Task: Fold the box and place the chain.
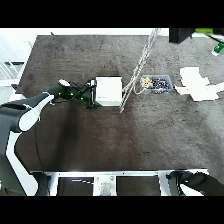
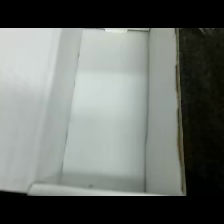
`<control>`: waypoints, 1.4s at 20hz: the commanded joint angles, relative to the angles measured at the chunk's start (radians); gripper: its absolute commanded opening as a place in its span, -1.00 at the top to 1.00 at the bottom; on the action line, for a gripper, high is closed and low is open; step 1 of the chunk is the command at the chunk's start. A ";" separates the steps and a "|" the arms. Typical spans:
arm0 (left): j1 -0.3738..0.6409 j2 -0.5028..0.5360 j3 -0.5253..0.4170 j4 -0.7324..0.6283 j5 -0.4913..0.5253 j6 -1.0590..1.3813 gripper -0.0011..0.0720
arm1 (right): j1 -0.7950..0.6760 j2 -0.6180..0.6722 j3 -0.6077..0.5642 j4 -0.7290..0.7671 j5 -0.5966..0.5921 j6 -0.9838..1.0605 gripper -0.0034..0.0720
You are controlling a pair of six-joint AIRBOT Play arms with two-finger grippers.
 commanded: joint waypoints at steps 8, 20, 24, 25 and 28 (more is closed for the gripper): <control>0.001 0.000 0.001 0.000 0.000 0.000 0.48 | -0.001 0.002 -0.243 -0.164 0.105 0.131 0.88; 0.001 0.000 0.001 0.000 0.000 0.000 0.48 | -0.284 -0.045 -0.843 -0.028 -0.344 0.129 0.89; 0.001 0.000 0.001 0.000 0.000 0.000 0.48 | -0.282 -0.077 -0.842 0.092 -0.498 0.000 0.88; 0.001 0.000 0.001 0.000 0.000 0.000 0.48 | -0.282 -0.077 -0.841 0.112 -0.515 -0.028 0.87; 0.001 0.000 0.001 0.000 0.000 0.000 0.48 | -0.282 -0.077 -0.839 0.117 -0.525 -0.122 -0.72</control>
